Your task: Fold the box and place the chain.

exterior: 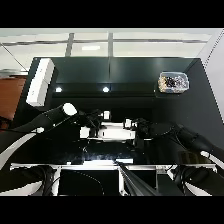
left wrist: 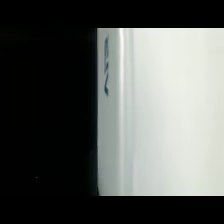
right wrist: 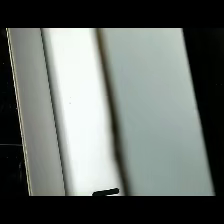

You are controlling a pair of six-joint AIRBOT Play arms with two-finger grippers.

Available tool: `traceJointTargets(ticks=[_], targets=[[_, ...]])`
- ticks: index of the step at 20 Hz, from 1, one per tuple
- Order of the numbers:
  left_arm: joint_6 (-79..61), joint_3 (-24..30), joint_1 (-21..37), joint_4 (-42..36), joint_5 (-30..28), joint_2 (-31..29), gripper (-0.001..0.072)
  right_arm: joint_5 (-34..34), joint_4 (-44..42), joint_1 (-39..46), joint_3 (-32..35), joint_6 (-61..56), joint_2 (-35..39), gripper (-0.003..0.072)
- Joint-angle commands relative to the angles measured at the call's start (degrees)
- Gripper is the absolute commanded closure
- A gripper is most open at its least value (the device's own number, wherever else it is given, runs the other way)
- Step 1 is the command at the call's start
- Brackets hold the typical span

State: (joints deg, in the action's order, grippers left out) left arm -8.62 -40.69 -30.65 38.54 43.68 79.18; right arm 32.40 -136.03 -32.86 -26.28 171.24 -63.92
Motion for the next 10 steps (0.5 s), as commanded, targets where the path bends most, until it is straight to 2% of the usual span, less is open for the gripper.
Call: traceJointTargets(ticks=[1, 10], targets=[[0.11, -0.04, 0.00, 0.00, 0.00, -0.04, 0.0681, 0.20, 0.20, 0.00, 0.04, -0.02, -0.66, -0.0013], [0.11, -0.04, -0.02, 0.00, 0.00, -0.04, 0.0681, 1.66, -0.02, 3.43, 0.04, -0.02, -0.66, -0.0013]])
